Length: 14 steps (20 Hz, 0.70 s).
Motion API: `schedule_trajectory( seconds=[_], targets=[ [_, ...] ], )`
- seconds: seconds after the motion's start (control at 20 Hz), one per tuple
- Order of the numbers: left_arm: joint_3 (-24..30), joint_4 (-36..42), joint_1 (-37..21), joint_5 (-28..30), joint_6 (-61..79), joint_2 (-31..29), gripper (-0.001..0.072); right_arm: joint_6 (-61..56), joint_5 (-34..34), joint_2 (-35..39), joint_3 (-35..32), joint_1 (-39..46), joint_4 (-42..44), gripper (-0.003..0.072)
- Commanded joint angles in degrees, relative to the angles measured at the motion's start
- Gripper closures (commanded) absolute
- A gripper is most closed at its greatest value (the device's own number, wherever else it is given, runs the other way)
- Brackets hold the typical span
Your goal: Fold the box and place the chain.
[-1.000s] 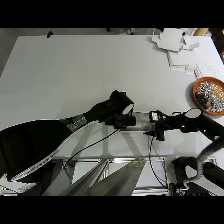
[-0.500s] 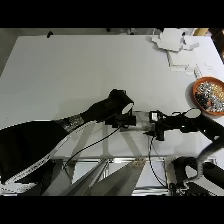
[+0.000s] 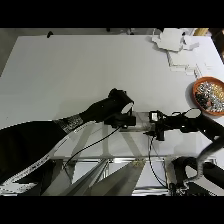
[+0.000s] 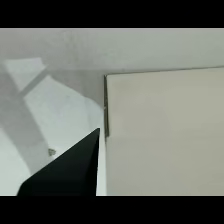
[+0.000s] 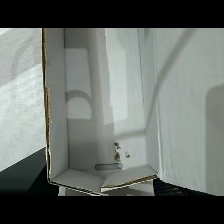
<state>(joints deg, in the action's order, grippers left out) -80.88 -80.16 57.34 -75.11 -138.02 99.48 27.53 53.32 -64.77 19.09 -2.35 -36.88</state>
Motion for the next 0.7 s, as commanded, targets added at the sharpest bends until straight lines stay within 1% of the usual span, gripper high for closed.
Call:
schedule_trajectory(
  seconds=[0.0, 0.1, 0.2, 0.35, 0.4, 0.45, 0.5, 0.55, 0.6, 0.65],
  targets=[
    [-0.1, 0.1, -0.2, -2.6, 6.2, -1.5, 0.0482, 0.0, 0.0, 0.0, 0.0, 0.0, 0.0, 0.0252],
    [-0.1, 1.0, -0.7, -2.7, 9.0, -3.5, 0.0482, 0.0, 0.0, 0.0, 0.0, 0.0, 0.0, 0.0252],
    [-0.1, 3.0, -1.6, -3.3, 15.9, -6.1, 0.0482, 0.0, 0.0, 0.0, 0.0, 0.0, 0.0, 0.0252],
    [0.2, 4.7, -3.2, -7.1, 24.1, -11.4, 0.0478, 0.0, 0.0, 0.0, 0.0, 0.0, 0.0, 0.0252],
    [0.8, 4.7, -3.7, -8.1, 26.4, -13.4, 0.0440, 0.0, 0.0, 0.0, 0.0, 0.0, 0.0, 0.0252],
    [2.2, 4.7, -4.3, -8.3, 28.8, -16.0, 0.0292, 0.0, 0.0, 0.0, 0.0, 0.0, 0.0, 0.0252],
    [4.7, 4.7, -5.1, -7.4, 30.5, -18.8, 0.0182, 0.0, 0.0, 0.0, 0.0, 0.0, 0.0, 0.0252],
    [7.5, 4.7, -6.1, -5.9, 32.6, -21.4, 0.0118, 0.0, 0.0, 0.0, 0.0, 0.0, 0.0, 0.0252],
    [11.2, 4.7, -7.4, -3.3, 36.4, -24.1, 0.0074, 0.0, 0.0, 0.0, 0.0, 0.0, 0.0, 0.0252],
    [15.0, 4.9, -9.0, 0.2, 42.1, -26.4, 0.0067, 0.0, 0.0, 0.0, 0.0, 0.0, 0.0, 0.0252]
  ],
)
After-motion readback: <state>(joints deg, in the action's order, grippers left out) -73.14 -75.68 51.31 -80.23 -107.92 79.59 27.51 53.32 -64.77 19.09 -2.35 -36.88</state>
